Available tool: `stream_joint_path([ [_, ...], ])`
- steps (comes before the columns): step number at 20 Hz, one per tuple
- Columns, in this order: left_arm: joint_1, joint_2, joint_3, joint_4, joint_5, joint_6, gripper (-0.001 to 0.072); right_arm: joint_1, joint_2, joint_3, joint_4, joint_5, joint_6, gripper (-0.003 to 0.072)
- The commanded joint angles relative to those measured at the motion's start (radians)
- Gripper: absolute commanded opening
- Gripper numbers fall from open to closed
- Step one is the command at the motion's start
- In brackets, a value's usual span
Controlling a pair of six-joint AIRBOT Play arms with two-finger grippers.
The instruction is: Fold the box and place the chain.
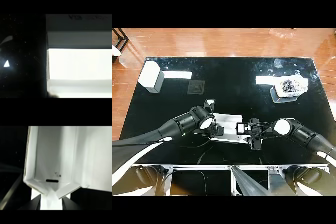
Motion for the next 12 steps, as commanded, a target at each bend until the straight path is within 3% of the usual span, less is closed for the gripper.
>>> stream_joint_path([
  [1, 0.000, 0.000, 0.001, 0.000, -0.002, -0.001, 0.0018, 0.000, 0.001, 0.001, 0.052, -0.010, 0.021, 0.0175],
  [3, 0.000, 0.000, 0.001, 0.000, -0.002, -0.001, 0.0018, 0.006, 0.000, 0.001, 0.066, -0.011, 0.028, 0.0163],
  [4, 0.000, 0.000, 0.001, -0.001, -0.002, -0.001, 0.0018, 0.008, 0.000, 0.001, 0.082, -0.011, 0.032, 0.0118],
  [8, 0.000, 0.000, 0.001, -0.002, -0.002, -0.001, 0.0018, 0.024, -0.020, 0.001, 0.182, -0.072, 0.034, 0.0118],
  [12, 0.000, 0.000, 0.001, -0.003, -0.002, -0.001, 0.0018, 0.067, -0.049, 0.001, 0.192, -0.122, 0.034, 0.0118],
])
